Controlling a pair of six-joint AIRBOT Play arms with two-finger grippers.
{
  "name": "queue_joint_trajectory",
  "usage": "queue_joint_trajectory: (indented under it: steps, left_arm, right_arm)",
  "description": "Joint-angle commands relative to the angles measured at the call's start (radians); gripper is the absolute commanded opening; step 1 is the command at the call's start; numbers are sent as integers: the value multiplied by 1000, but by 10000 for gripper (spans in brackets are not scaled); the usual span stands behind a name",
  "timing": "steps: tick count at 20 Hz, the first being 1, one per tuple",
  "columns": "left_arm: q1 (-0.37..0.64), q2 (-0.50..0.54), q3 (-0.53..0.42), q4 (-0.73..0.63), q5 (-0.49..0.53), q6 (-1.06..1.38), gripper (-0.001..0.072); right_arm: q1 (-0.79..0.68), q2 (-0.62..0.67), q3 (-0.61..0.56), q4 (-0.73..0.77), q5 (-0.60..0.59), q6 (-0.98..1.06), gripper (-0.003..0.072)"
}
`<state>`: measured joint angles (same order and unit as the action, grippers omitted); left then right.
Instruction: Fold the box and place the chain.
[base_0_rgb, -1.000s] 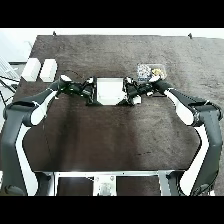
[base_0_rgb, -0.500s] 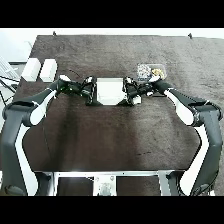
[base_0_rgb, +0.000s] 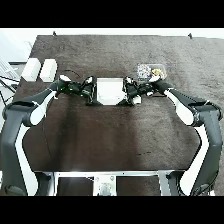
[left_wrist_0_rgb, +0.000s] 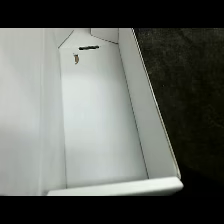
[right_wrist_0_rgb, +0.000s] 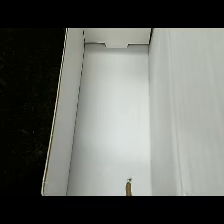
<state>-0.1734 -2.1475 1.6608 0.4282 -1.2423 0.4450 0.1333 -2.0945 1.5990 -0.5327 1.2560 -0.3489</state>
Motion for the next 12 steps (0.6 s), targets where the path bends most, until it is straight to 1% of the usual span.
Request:
queue_joint_trajectory:
  steps: [1,2,5,6,7,8,12]
  left_arm:
    - [0,0,-1,5,13,-1,718]
    - [0,0,-1,5,12,0,698]
    - [0,0,-1,5,11,0,691]
    - [0,0,-1,6,8,0,499]
    - [0,0,-1,9,2,1,322]
    - [0,0,-1,9,4,1,288]
    - [0,0,-1,9,10,0,288]
  right_arm:
    - [0,1,0,0,1,0,571]
    - [0,1,0,0,1,0,571]
    - [0,1,0,0,1,0,571]
    - [0,1,0,0,1,0,571]
    - [0,1,0,0,1,0,571]
    - [0,1,0,0,1,0,571]
    - [0,1,0,0,1,0,571]
